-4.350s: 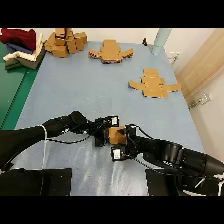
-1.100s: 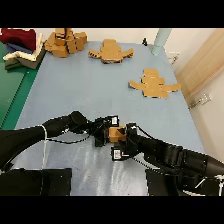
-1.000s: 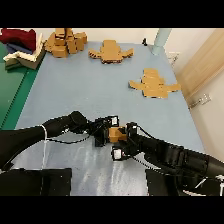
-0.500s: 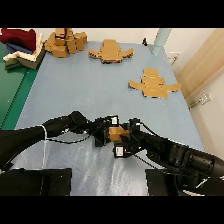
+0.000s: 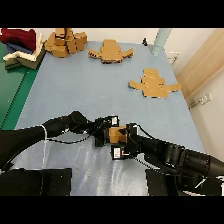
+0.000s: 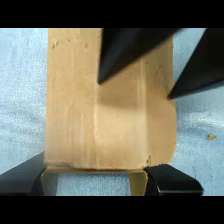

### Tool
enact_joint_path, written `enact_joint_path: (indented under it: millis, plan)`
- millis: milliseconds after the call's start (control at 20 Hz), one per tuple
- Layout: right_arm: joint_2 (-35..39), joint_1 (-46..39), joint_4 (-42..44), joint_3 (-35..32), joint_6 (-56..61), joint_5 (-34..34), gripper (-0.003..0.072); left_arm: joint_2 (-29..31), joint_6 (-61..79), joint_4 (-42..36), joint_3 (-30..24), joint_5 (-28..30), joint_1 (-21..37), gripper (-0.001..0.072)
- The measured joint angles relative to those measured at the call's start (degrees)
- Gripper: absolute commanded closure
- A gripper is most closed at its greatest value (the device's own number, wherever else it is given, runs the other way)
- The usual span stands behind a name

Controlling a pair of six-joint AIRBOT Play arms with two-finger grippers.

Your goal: Fold the box.

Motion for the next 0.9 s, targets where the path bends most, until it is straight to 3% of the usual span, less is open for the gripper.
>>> enact_joint_path:
  millis: [900]
  plan:
    - [-2.1, -0.4, -5.8, 1.4, 0.0, -0.1, 0.0161, 0.0, 0.0, 0.0, 0.0, 0.1, 0.0, 0.0235]
